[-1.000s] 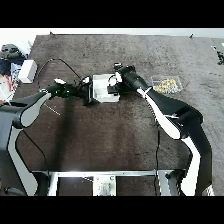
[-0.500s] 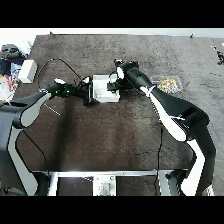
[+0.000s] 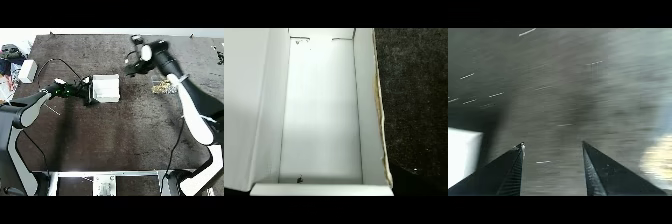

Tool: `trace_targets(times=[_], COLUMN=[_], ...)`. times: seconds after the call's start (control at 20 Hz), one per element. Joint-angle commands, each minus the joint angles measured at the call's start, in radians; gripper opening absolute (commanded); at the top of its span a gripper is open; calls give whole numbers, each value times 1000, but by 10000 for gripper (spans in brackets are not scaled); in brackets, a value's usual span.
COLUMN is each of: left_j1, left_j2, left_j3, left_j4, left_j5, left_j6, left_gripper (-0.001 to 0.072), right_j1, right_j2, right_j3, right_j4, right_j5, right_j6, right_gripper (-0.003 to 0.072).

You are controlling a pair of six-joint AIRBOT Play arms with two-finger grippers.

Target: Fold the box and place the chain.

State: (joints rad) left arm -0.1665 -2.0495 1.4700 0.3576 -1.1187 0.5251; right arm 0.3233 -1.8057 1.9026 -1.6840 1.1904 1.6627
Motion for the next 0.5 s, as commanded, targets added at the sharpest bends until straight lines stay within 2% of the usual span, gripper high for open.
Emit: trace_targets(times=[0.0,0.1,0.15,0.2,0.35,0.45], left_j1=[1,1,1,1,1,1], left_j2=[0,0,-1,-1,0,0], left_j3=[1,1,1,1,1,1], left_j4=[0,0,0,0,0,0], left_j5=[0,0,0,0,0,0], left_j6=[0,-1,-1,-1,-1,0], left_gripper=[346,346,346,346,347,346], right_j1=[-163,-252,-293,-327,-397,-406], right_j2=[42,42,42,42,42,41], right_j3=[-6,-45,-75,-108,-205,-256], right_j4=[3,58,105,152,303,307], right_j5=[22,19,30,37,6,-17], right_j6=[-100,-145,-161,-180,-227,-254], right_gripper=[395,393,312,272,273,273])
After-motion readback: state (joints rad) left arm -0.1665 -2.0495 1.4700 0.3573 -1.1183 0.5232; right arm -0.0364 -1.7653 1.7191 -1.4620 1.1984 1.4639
